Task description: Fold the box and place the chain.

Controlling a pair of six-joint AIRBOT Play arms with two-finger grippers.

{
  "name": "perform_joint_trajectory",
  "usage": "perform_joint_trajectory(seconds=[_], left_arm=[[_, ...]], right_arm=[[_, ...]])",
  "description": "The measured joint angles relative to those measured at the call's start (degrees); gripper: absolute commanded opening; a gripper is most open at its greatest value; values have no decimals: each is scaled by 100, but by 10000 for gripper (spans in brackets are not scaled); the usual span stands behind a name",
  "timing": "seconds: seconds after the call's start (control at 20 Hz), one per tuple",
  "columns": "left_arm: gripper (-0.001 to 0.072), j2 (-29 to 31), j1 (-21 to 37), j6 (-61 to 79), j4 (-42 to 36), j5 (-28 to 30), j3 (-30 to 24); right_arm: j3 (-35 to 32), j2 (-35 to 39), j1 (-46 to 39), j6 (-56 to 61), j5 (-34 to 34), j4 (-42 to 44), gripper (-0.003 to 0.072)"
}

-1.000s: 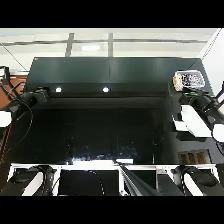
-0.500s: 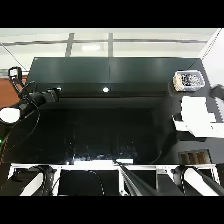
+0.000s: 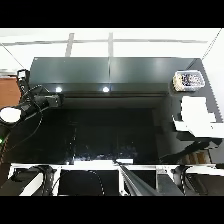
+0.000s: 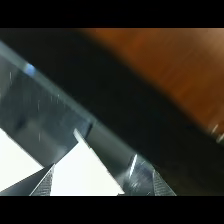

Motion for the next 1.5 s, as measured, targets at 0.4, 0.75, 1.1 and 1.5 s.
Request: perform_joint_trajectory(seconds=[0.4,0.75,1.1,1.5], left_arm=[[717,0,0,79,-737,-101,2],[715,0,0,96,-833,-275,2],[714,-105,-20,92,-898,-498,-33],[712,-1054,-699,662,-2157,-1318,623]], right_arm=[[260,-514,487,-1130,496,177,15],[-354,142,964,-1346,1064,1093,15],[-3296,3047,2951,-1115,-1082,3206,15],[-5425,4601,6732,-1060,-4100,4325,15]])
